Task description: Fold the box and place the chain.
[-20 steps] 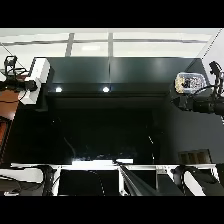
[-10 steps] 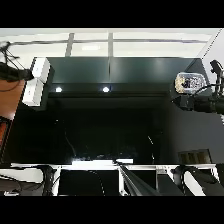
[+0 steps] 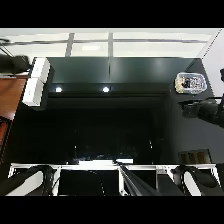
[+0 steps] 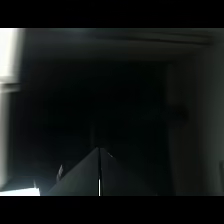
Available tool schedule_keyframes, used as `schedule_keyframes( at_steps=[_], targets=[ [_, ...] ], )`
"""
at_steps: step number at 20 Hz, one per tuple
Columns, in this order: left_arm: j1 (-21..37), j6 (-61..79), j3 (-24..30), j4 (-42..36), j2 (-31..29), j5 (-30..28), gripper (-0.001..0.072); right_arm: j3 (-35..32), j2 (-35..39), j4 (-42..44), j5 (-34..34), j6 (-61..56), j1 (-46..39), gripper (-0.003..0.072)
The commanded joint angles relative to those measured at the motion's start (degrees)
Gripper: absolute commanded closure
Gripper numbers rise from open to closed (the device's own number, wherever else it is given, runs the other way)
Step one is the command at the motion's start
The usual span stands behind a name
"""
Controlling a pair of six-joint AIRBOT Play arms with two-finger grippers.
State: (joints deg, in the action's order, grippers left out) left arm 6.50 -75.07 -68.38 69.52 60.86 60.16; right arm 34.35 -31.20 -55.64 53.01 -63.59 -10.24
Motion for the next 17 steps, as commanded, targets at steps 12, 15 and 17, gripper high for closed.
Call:
schedule_keyframes(
  at_steps=[12,15,17],
  targets=[
    [-9.6,5.2,41.8,-2.1,-31.3,-25.1,0.0679,-9.1,2.7,-3.1,-13.4,1.3,0.3,0.0672],
    [-9.6,5.2,41.8,-2.1,-31.3,-25.2,0.0679,-9.1,2.7,-3.1,-13.4,1.3,0.3,0.0672],
    [-9.6,5.2,41.8,-2.1,-31.4,-25.2,0.0680,-9.1,2.7,-3.1,-13.4,1.3,0.3,0.0672]
  ],
)
